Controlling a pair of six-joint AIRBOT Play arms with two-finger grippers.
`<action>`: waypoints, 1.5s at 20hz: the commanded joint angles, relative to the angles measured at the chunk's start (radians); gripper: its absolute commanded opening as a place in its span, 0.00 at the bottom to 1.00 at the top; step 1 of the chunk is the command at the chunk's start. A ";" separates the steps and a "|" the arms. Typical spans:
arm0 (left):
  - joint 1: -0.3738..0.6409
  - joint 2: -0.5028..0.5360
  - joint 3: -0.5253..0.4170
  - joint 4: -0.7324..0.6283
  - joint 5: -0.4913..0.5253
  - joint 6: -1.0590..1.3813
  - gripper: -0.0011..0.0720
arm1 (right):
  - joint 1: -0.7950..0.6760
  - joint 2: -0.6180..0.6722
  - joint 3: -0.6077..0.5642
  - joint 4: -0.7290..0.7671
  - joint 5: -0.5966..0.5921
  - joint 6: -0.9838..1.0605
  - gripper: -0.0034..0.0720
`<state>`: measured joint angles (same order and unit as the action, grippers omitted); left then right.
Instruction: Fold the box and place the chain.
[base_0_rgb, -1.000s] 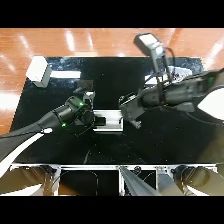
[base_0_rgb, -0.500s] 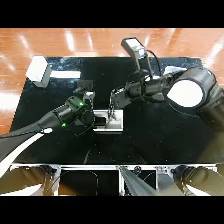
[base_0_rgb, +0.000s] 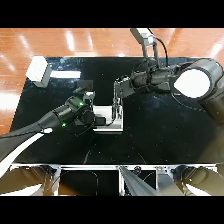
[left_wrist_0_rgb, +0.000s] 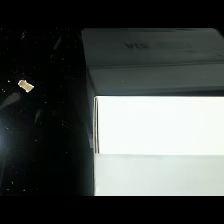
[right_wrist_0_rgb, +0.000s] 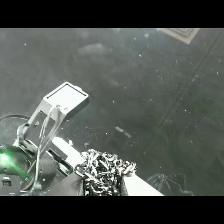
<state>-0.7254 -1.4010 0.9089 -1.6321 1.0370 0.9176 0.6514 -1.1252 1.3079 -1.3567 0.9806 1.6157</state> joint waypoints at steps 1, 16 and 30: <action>0.000 0.000 0.000 0.000 0.002 0.000 0.05 | 0.000 -0.001 0.002 0.035 0.017 -0.001 0.08; 0.000 0.000 0.000 0.000 0.001 0.000 0.05 | 0.132 -0.001 -0.056 0.009 0.083 0.014 0.08; 0.000 0.000 0.000 0.000 0.001 0.000 0.05 | 0.223 0.055 -0.072 -0.159 0.124 0.180 0.08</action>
<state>-0.7254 -1.4014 0.9089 -1.6321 1.0378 0.9180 0.8494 -1.0668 1.2427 -1.5085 1.1481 1.7782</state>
